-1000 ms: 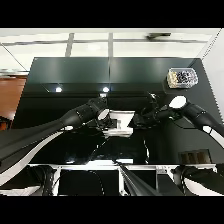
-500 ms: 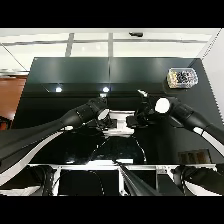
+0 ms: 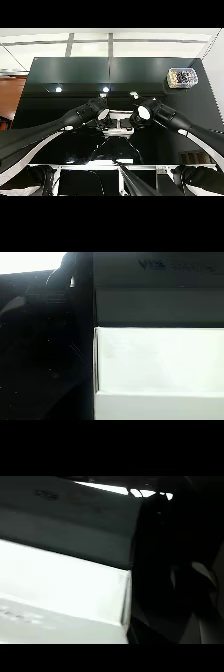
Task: Fold the box and place the chain.
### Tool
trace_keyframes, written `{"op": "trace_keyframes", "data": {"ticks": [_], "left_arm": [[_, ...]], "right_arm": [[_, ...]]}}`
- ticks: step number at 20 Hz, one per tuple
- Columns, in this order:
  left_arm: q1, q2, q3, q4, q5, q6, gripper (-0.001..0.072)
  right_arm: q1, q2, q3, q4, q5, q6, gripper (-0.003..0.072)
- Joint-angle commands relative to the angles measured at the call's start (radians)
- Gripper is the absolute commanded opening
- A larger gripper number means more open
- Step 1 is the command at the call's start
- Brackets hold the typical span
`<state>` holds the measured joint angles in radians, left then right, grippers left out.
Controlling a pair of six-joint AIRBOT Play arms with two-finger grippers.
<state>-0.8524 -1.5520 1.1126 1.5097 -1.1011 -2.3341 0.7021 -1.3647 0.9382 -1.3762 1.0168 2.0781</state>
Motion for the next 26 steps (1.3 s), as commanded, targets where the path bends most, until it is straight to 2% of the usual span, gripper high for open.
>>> {"op": "trace_keyframes", "data": {"ticks": [1,5,7,8,10,11,17,18,19,20,22,23,24,26], "left_arm": [[0.001,-0.001,0.0,0.0,0.0,0.0,0.0028],[0.001,-0.001,0.0,0.0,0.0,0.0,0.0028],[0.001,-0.001,0.0,0.0,-0.002,0.0,0.0028],[0.001,-0.001,0.0,0.0,-0.004,0.0,0.0028],[0.001,-0.001,0.0,0.0,-0.003,0.0,0.0028],[0.001,-0.001,0.0,0.0,-0.003,0.0,0.0028],[0.001,-0.001,0.0,0.0,-0.003,0.0,0.0028],[0.001,-0.001,0.0,0.0,-0.003,0.0,0.0028],[0.001,-0.001,0.0,0.0,-0.003,0.0,0.0028],[0.001,-0.001,0.0,0.0,-0.003,0.0,0.0028],[0.001,-0.001,0.0,0.0,-0.003,0.0,0.0028],[0.001,-0.001,0.0,0.0,-0.003,0.0,0.0028],[0.001,-0.001,0.0,0.0,-0.003,0.0,0.0028],[0.001,-0.001,0.0,0.0,-0.003,0.0,0.0027]], "right_arm": [[0.017,-0.024,0.011,-0.041,0.038,0.092,0.0306],[0.018,-0.056,0.017,-0.042,0.065,0.113,0.0305],[0.018,-0.059,0.017,-0.042,0.063,0.116,0.0183],[0.017,-0.059,0.018,-0.038,0.058,0.12,0.008],[0.017,-0.059,0.018,-0.037,0.059,0.123,0.0054],[0.017,-0.059,0.018,-0.034,0.059,0.124,0.0016],[0.017,-0.059,0.027,-0.032,0.064,0.124,0.0019],[0.016,-0.059,0.036,-0.032,0.06,0.124,0.0074],[0.017,-0.059,0.048,-0.032,0.06,0.121,0.0182],[0.017,-0.059,0.059,-0.032,0.062,0.114,0.0209],[0.017,-0.059,0.064,-0.032,0.06,0.109,0.0206],[0.017,-0.059,0.064,-0.034,0.06,0.109,0.0166],[0.017,-0.059,0.064,-0.035,0.06,0.109,0.0069],[0.017,-0.059,0.064,-0.036,0.059,0.109,0.0016]]}}
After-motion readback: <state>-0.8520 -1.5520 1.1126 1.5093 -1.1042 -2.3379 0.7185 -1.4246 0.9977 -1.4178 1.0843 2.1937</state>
